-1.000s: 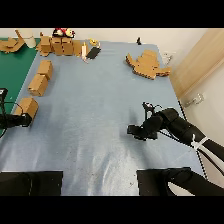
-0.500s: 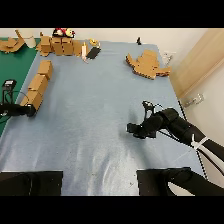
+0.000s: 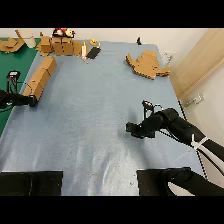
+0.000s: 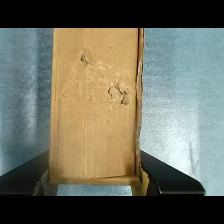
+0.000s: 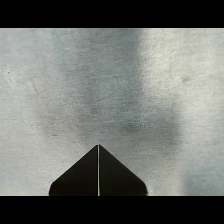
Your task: Fold the box.
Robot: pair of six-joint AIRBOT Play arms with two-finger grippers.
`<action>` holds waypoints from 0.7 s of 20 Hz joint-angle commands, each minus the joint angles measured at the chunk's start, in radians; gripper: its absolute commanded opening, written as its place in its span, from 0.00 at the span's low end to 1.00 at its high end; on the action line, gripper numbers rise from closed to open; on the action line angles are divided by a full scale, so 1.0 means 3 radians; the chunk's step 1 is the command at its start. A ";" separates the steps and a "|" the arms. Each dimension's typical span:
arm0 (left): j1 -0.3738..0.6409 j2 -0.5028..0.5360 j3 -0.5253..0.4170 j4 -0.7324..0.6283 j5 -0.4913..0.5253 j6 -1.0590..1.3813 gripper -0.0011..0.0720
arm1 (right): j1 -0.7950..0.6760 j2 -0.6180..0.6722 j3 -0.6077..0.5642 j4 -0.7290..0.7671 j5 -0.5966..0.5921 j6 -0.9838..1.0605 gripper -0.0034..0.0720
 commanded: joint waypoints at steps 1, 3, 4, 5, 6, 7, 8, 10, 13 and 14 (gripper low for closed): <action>-0.0008 -0.0074 0.0047 0.0004 -0.0107 -0.0003 0.69 | 0.0003 -0.0001 0.0003 0.0015 0.0027 0.0000 0.05; -0.0006 -0.0086 0.0047 0.0005 -0.0247 -0.0004 0.69 | 0.0003 -0.0001 0.0003 0.0029 0.0023 -0.0001 0.05; -0.0006 -0.0086 0.0047 0.0005 -0.0276 -0.0004 0.70 | 0.0004 -0.0001 0.0003 0.0038 0.0024 0.0000 0.05; -0.0004 -0.0086 0.0047 0.0005 -0.0286 -0.0004 0.88 | 0.0004 -0.0001 0.0003 0.0038 0.0024 0.0000 0.05; -0.0004 -0.0086 0.0047 0.0005 -0.0290 -0.0008 0.98 | 0.0003 -0.0001 0.0003 0.0038 0.0024 -0.0001 0.05; -0.0003 -0.0086 0.0047 0.0005 -0.0315 -0.0006 0.98 | 0.0004 -0.0001 0.0003 0.0038 0.0023 -0.0001 0.05; -0.0003 -0.0085 0.0047 0.0008 -0.0351 -0.0006 0.98 | 0.0004 -0.0001 0.0003 0.0038 0.0024 -0.0001 0.05; 0.0003 -0.0060 0.0048 0.0042 -0.0427 -0.0009 0.98 | 0.0004 -0.0001 0.0003 0.0038 0.0023 -0.0001 0.05; 0.0102 0.0070 0.0116 0.0058 -0.0654 -0.0039 0.98 | 0.0004 -0.0001 0.0003 0.0052 0.0022 -0.0001 0.05; 0.0160 0.0136 0.0156 0.0104 -0.0795 -0.0095 0.98 | 0.0003 -0.0001 0.0003 0.0053 0.0022 -0.0001 0.05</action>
